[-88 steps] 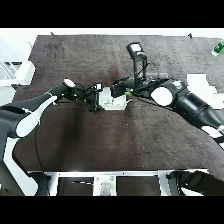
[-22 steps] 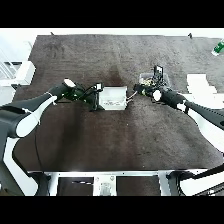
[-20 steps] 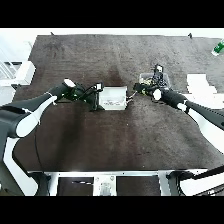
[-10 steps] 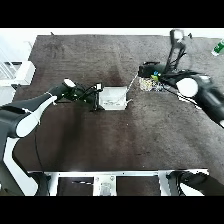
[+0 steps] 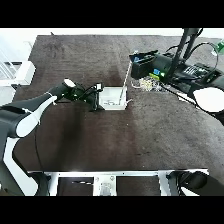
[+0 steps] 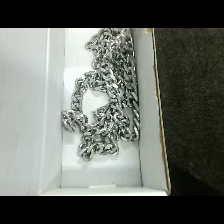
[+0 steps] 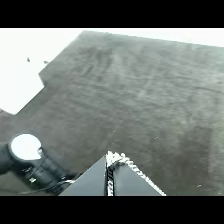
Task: Fold the box and place the chain.
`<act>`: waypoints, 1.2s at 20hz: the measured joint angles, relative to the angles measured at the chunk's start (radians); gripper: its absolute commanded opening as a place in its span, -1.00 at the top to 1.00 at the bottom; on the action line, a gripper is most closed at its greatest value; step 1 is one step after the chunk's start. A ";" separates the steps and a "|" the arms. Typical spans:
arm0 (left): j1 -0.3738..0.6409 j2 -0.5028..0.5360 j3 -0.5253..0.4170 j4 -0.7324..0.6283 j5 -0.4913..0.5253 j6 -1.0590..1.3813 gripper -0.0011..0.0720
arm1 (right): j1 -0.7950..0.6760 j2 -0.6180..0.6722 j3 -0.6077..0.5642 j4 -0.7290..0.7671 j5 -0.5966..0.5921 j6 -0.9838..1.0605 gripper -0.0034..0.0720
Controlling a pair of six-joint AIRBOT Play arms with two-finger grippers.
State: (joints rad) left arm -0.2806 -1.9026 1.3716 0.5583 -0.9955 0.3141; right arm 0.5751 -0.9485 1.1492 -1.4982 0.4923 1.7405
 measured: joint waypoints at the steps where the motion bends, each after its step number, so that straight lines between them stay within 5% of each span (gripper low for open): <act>1: 0.000 0.000 0.000 0.000 0.000 0.000 -0.31 | 0.009 -0.011 0.000 0.000 0.006 0.001 0.88; 24: 0.000 0.000 0.000 0.000 0.000 0.000 -0.31 | 0.045 -0.399 0.003 0.048 -0.043 0.013 0.88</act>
